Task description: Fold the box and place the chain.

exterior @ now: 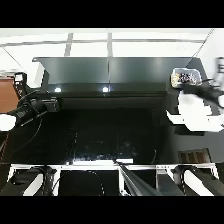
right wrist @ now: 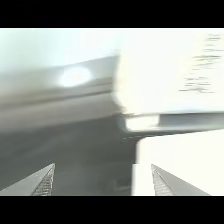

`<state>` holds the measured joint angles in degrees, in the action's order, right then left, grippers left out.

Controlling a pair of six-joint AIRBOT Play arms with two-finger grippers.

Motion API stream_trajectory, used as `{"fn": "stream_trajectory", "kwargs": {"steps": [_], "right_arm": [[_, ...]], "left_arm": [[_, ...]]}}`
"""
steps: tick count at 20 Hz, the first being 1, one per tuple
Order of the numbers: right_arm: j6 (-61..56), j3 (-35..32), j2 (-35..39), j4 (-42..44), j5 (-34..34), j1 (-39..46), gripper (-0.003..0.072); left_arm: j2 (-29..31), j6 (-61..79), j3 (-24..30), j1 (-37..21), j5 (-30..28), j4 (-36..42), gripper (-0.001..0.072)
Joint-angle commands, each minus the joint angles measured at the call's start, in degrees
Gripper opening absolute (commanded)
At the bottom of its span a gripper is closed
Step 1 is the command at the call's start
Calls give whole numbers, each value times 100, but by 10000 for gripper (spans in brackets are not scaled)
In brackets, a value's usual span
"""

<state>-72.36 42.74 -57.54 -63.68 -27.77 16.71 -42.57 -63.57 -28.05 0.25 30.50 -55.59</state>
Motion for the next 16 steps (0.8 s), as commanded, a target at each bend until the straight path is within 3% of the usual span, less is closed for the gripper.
{"fn": "stream_trajectory", "kwargs": {"steps": [1,3,6,11,13,16], "right_arm": [[-546,739,-352,-822,-352,2481,720],[-544,1314,-962,-433,-678,3770,720],[-192,2210,-2135,-415,-1899,4618,720],[1401,3904,-4000,90,-4129,4365,720],[1770,4201,-4323,-33,-4566,4133,720],[2135,4207,-4365,-254,-4706,3939,720]], "left_arm": [[-68,2,0,0,151,59,707],[-72,17,0,0,146,50,706],[-155,15,0,0,57,17,706],[-258,13,0,0,-31,72,706],[-258,11,0,0,-31,87,706],[-258,13,0,0,-37,107,706]]}}
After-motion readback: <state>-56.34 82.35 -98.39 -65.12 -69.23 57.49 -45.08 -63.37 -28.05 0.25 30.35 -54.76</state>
